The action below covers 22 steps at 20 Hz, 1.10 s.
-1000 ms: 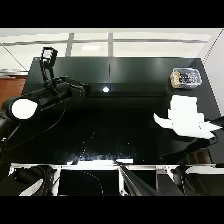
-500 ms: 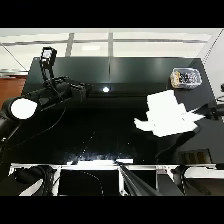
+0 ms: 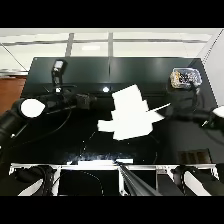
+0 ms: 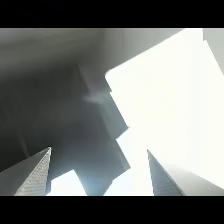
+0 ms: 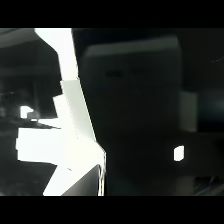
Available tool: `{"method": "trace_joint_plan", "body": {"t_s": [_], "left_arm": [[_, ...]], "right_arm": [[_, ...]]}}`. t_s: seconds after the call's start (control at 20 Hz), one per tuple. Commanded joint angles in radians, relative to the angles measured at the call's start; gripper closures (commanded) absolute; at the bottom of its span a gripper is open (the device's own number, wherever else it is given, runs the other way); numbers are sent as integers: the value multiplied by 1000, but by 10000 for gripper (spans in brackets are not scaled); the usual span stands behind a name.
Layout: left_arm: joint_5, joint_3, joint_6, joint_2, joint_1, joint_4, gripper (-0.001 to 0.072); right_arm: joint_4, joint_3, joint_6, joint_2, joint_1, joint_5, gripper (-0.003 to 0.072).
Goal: Fold the box and place the chain.
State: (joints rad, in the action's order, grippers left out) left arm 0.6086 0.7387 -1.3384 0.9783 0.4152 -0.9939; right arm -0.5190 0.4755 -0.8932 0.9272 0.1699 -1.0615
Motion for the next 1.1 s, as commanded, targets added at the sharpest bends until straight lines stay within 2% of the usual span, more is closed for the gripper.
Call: {"method": "trace_joint_plan", "body": {"t_s": [0.0,0.15,0.3,0.5,0.7,0.95,1.05], "left_arm": [[187,-23,-40,100,-21,121,10],[320,-26,135,218,-115,291,10],[435,-26,266,304,-222,401,10],[608,-26,448,444,-243,476,9],[618,-26,571,544,-207,573,10],[600,-26,758,609,-168,761,10],[603,-26,795,621,-161,774,10]], "right_arm": [[60,-196,-50,-180,-234,240,644],[53,-225,-71,-180,-365,279,644],[58,-225,-92,-180,-432,329,643],[58,-225,-95,-180,-441,341,643],[56,-225,-94,-180,-441,364,643],[55,-225,-94,-180,-441,355,643],[50,-225,-94,-180,-441,351,643]]}}
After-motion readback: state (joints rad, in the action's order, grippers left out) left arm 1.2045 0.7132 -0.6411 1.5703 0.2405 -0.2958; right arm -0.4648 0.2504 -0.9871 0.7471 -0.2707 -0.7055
